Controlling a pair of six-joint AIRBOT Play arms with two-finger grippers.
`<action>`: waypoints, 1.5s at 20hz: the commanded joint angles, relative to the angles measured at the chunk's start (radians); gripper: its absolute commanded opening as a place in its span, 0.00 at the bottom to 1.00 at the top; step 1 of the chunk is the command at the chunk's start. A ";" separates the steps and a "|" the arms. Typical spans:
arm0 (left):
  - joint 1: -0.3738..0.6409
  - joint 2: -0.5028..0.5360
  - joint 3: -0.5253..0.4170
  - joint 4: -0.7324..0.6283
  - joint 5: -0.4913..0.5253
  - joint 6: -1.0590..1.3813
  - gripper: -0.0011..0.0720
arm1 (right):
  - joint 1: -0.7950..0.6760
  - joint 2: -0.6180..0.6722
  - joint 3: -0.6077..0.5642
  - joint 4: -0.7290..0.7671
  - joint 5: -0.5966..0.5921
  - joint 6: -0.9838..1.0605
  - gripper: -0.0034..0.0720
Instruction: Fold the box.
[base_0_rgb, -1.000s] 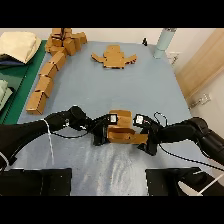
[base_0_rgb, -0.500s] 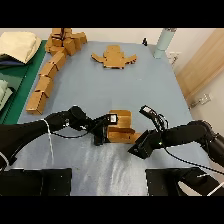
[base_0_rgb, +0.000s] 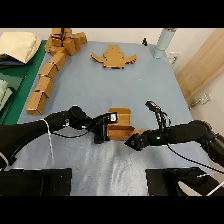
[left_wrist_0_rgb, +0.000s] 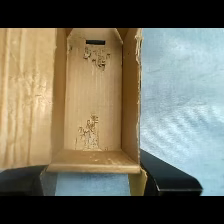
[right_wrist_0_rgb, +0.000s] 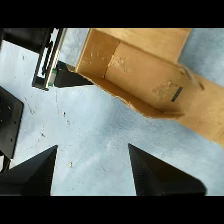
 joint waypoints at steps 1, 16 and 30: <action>0.001 0.019 0.002 0.001 0.002 -0.014 0.73 | 0.000 0.001 0.000 0.002 0.016 0.043 1.00; 0.000 0.032 0.000 0.153 -0.015 -0.230 0.73 | 0.000 0.001 0.000 0.000 0.094 0.043 1.00; 0.000 0.032 0.000 0.153 -0.017 -0.230 0.73 | 0.000 -0.096 0.011 0.034 0.192 0.157 0.11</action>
